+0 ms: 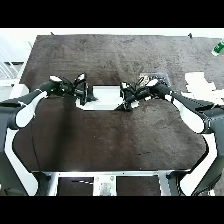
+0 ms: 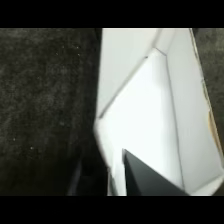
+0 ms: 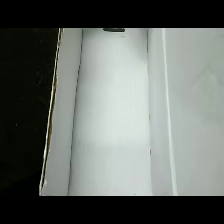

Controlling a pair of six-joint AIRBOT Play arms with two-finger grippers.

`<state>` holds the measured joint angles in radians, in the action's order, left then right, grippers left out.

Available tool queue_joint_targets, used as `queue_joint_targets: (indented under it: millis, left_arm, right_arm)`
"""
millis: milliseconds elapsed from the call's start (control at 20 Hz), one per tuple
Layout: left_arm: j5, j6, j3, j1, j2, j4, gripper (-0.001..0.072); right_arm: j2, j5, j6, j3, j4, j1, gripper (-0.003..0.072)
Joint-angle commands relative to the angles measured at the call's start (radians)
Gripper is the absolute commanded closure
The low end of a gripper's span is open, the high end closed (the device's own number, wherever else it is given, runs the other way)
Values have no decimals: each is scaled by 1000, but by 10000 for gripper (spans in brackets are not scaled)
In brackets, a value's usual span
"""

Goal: Fold the box and place the chain.

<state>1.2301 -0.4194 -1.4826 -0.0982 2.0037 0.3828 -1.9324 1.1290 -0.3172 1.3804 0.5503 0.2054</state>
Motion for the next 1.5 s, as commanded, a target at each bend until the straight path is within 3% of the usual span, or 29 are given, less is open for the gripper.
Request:
queue_joint_targets:
  millis: [0,400,450,500,600,800,950,1150,1300,1450]
  left_arm:
    - [86,-1,-15,43,-6,-14,420]
    - [203,1,-15,173,-93,-32,428]
    - [227,1,-15,173,-103,-29,645]
    - [251,-5,-15,170,-108,-26,690]
    - [244,50,-13,156,-130,-24,694]
    - [89,130,33,109,-257,-12,696]
    - [-70,80,181,58,-412,-6,696]
    - [-200,45,391,10,-574,-8,696]
    - [-273,44,492,-42,-598,-32,694]
    - [-353,64,503,-87,-569,-65,693]
  right_arm:
    - [0,-2,2,0,0,1,134]
    - [0,-2,2,0,0,1,134]
    - [0,-2,2,0,0,1,134]
    - [0,-2,2,0,0,1,134]
    - [0,-2,2,0,0,1,134]
    - [0,-2,2,0,-1,1,134]
    - [0,-2,2,0,0,1,134]
    - [0,-2,2,0,0,1,134]
    - [0,-2,2,0,-1,1,134]
    - [0,-2,2,0,-1,1,134]
